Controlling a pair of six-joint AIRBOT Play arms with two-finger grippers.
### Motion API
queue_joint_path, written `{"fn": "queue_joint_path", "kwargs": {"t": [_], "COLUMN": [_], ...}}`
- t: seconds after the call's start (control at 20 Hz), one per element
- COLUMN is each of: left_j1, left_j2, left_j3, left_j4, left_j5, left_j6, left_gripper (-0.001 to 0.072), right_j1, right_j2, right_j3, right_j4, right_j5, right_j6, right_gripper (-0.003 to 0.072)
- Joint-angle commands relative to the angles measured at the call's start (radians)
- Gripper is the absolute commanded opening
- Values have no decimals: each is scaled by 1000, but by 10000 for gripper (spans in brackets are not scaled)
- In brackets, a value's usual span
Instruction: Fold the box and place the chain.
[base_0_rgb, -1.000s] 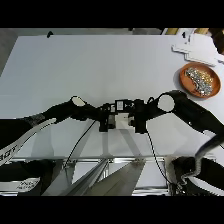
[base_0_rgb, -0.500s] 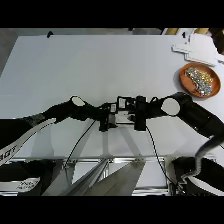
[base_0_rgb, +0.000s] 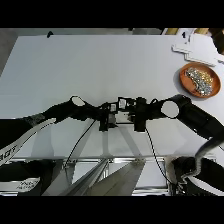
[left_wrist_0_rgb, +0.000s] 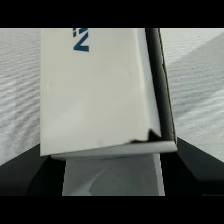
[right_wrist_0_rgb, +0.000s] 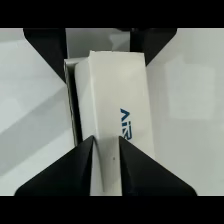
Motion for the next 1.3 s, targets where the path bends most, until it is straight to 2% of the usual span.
{"fn": "queue_joint_path", "kwargs": {"t": [0.0,0.25,0.35,0.4,0.7,0.75,0.85,0.9,1.25], "left_j1": [-1,-1,-1,-1,-1,-1,-1,-1,-1], "left_j2": [0,0,0,0,0,0,0,0,0], "left_j3": [-1,-1,-1,-1,-1,-1,-1,-1,-1], "left_j4": [2,2,2,2,2,2,2,2,2], "left_j5": [-4,-4,-4,-4,-4,-4,-4,-4,-4], "left_j6": [0,0,0,0,0,0,0,0,0], "left_gripper": [170,170,170,170,170,170,170,170,170], "right_j1": [0,0,0,0,-1,-1,-1,-1,-2], "right_j2": [-1,0,0,1,78,87,84,79,13], "right_j3": [-10,-28,-29,-29,-29,-29,-29,-29,-30], "right_j4": [9,70,93,104,106,106,106,106,45], "right_j5": [34,56,66,66,65,64,63,57,38], "right_j6": [1,0,-5,-5,-6,-6,-3,-3,102], "right_gripper": [201,206,347,362,358,320,66,21,21]}}
